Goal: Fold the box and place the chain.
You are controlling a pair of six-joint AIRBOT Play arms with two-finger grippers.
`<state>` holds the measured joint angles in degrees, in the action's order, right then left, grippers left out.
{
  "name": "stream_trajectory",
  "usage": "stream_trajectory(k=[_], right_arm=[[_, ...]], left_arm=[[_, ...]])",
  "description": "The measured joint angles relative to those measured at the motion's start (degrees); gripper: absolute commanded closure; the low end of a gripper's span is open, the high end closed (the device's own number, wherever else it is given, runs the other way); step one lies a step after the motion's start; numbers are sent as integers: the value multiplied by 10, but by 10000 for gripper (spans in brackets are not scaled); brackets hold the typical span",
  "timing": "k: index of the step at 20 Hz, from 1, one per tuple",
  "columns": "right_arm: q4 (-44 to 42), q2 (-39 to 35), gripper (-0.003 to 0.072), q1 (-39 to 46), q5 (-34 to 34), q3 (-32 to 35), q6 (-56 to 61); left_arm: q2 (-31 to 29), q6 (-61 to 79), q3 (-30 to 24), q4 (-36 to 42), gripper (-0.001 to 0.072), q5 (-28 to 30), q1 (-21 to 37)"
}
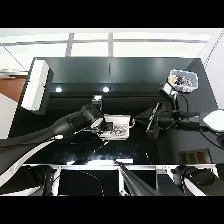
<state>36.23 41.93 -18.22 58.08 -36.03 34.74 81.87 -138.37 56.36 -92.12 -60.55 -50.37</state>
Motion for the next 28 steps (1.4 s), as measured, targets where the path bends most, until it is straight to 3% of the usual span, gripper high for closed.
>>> stream_trajectory(k=[5, 6, 7, 8, 16, 17, 18, 19, 20, 24, 28], right_arm=[[-62, -8, 650, -36, -2, -12, 58], [-65, -8, 356, -40, -9, -12, 66], [-65, -9, 125, -43, -15, -13, 73], [-60, -9, 104, -45, -23, -13, 86], [16, -10, 105, 44, -6, -24, 141], [20, -10, 105, 59, -2, -24, 143], [22, -10, 105, 71, 1, -25, 144], [24, -10, 105, 81, 4, -25, 145], [26, -10, 105, 89, 7, -26, 146], [31, -10, 105, 101, 14, -26, 148], [34, -10, 105, 105, 5, -26, 148]], left_arm=[[0, -12, 0, 0, 680, 5, 0], [0, -13, 0, 0, 680, 10, 0], [0, -14, 0, 1, 680, 15, 0], [0, -15, 0, 5, 680, 19, 0], [0, -36, 0, 17, 673, 43, 0], [0, -38, 0, 17, 556, 43, 0], [0, -40, 0, 18, 351, 43, 0], [0, -42, 0, 22, 203, 44, 0], [0, -43, 2, 27, 153, 40, 0], [-12, 13, 24, 35, 148, 4, 0], [-75, 148, 37, 16, 148, -60, 7]])
